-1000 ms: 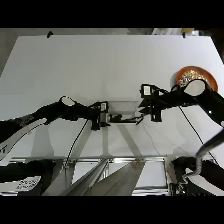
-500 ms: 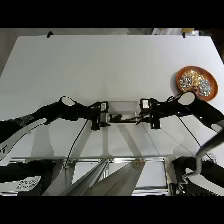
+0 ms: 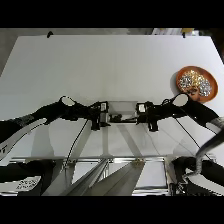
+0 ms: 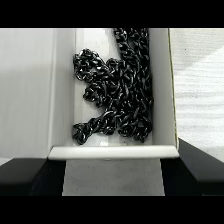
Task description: Fold the box and place the chain.
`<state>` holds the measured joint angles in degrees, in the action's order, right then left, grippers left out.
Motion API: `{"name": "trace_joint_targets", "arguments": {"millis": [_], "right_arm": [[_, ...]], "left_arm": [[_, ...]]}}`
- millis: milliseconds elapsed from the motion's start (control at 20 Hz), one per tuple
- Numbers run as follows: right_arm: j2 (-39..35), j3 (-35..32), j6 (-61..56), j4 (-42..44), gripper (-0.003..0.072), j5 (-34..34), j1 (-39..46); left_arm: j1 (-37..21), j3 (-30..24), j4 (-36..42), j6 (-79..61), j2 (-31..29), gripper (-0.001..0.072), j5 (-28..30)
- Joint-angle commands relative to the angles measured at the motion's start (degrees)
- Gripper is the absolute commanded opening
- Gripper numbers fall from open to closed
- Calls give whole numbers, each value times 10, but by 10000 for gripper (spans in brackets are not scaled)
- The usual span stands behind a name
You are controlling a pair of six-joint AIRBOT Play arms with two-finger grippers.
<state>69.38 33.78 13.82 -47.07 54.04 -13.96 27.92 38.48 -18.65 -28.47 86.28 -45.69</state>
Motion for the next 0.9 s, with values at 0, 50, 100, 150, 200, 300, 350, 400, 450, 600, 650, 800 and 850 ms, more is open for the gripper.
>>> {"name": "trace_joint_targets", "arguments": {"millis": [0,50,100,150,200,300,350,400,450,600,650,800,850], "right_arm": [[-50,3,-47,-68,22,-10,-1],[-77,4,-56,-76,22,-10,-1],[-101,8,-64,-75,22,-10,-1],[-124,13,-68,-66,22,-4,-1],[-147,20,-71,-45,22,5,-1],[-183,36,-76,32,22,31,-2],[-198,43,-76,77,21,38,-9],[-210,45,-73,116,21,34,-19],[-219,45,-67,152,21,24,-32],[-216,45,-58,191,21,-19,-73],[-212,45,-58,191,21,-34,-84],[-185,45,-59,193,21,-64,-109],[-171,45,-59,193,22,-66,-114]], "left_arm": [[0,0,0,0,0,10,0],[0,0,0,0,0,10,0],[0,0,0,0,0,10,0],[0,0,0,0,0,10,0],[0,0,0,0,0,10,0],[0,0,0,0,0,10,0],[0,0,0,0,0,10,0],[0,0,0,0,0,10,0],[0,0,0,0,0,10,0],[0,0,0,0,0,10,0],[0,0,0,0,0,10,0],[0,0,0,0,0,10,0],[0,0,0,0,0,10,0]]}}
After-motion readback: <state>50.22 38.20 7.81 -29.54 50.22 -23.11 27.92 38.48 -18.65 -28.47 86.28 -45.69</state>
